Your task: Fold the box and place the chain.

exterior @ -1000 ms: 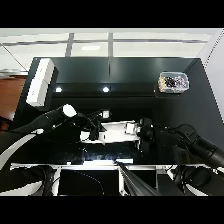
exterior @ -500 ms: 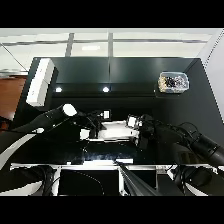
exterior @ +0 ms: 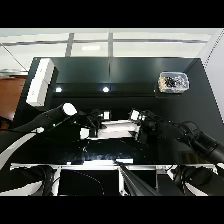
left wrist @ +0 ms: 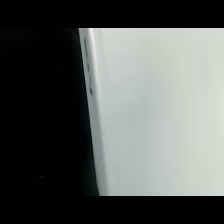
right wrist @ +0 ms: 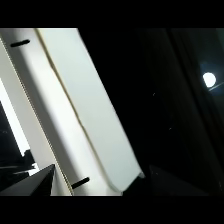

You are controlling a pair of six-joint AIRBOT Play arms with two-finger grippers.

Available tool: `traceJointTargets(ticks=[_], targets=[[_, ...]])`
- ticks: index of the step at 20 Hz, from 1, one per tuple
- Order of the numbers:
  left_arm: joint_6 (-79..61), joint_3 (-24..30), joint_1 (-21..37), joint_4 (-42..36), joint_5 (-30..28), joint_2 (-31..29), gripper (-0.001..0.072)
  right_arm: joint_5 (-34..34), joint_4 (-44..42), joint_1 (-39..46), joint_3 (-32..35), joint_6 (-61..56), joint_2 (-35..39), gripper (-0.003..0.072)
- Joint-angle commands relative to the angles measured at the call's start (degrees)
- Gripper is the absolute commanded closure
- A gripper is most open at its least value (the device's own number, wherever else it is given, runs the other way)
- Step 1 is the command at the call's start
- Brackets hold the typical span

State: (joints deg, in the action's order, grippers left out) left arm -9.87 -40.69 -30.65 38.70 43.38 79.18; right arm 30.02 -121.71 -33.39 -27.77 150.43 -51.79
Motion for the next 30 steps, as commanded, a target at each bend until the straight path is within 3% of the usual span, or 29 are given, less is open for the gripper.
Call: traceJointTargets(ticks=[1, 7, 18, 30], targets=[[-0.17, -0.04, -0.04, -0.13, 0.11, -0.04, 0.0682, 0.04, -4.57, 0.39, 0.00, 5.03, -1.33, -0.0015], [-0.17, -0.04, -0.04, -0.15, 0.35, -0.04, 0.0682, 7.56, -13.79, 0.39, 0.02, 15.85, -3.80, -0.0014], [0.31, -0.04, -0.02, -0.15, 0.33, -0.04, 0.0681, 2.29, -14.64, 0.50, 1.42, 20.79, -9.86, -0.0014], [1.36, -0.04, 0.00, -0.15, 0.33, -0.04, 0.0681, 2.40, -14.12, 0.52, 1.53, 20.79, -12.79, -0.0014]])
